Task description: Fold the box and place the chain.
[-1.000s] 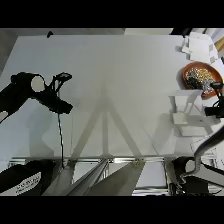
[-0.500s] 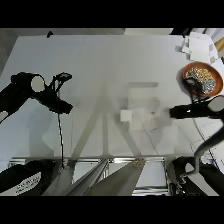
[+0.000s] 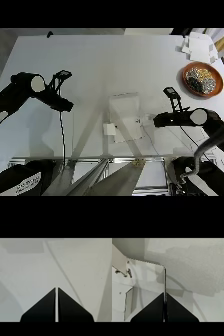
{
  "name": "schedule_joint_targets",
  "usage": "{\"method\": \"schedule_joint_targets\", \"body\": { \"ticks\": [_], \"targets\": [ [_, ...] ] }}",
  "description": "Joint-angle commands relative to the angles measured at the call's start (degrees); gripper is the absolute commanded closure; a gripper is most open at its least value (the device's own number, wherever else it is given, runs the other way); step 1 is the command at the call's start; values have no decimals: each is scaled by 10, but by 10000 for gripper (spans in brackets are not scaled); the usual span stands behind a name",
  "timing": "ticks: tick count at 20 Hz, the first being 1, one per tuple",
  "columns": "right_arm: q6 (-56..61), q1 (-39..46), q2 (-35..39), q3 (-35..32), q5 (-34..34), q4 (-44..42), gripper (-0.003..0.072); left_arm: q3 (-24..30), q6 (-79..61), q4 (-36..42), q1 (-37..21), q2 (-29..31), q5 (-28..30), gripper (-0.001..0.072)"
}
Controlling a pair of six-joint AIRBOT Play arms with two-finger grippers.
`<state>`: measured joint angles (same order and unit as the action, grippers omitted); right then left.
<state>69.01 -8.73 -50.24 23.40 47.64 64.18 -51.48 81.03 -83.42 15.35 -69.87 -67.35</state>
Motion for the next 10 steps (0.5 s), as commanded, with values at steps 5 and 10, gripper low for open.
{"method": "schedule_joint_targets", "body": {
  "ticks": [5, 10],
  "targets": [
    [6, -10, 1, -3, -7, -4, 668, 0, -176, 252, 0, -13, 73, 275],
    [11, -10, 1, -3, -5, -4, 668, 0, -427, 563, 2, -85, 34, 196]
  ]
}}
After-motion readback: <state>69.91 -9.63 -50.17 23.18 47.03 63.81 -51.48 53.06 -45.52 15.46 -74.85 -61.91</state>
